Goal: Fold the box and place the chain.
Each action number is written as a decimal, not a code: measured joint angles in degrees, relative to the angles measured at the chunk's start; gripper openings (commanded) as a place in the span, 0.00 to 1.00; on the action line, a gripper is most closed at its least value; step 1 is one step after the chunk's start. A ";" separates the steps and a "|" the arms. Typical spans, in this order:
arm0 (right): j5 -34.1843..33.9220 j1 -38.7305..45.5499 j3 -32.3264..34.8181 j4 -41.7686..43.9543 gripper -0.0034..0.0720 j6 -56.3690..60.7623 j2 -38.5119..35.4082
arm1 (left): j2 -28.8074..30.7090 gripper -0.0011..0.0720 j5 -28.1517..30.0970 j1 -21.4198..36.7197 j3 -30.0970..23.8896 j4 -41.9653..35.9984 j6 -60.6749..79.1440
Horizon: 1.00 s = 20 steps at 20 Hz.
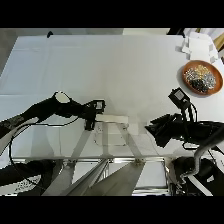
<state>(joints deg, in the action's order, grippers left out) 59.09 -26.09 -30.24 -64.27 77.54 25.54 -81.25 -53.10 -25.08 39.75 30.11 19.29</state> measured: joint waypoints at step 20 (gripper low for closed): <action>-0.02 0.00 0.00 0.00 0.50 0.00 0.00 | -0.50 0.02 2.38 -0.02 0.00 -5.42 -0.42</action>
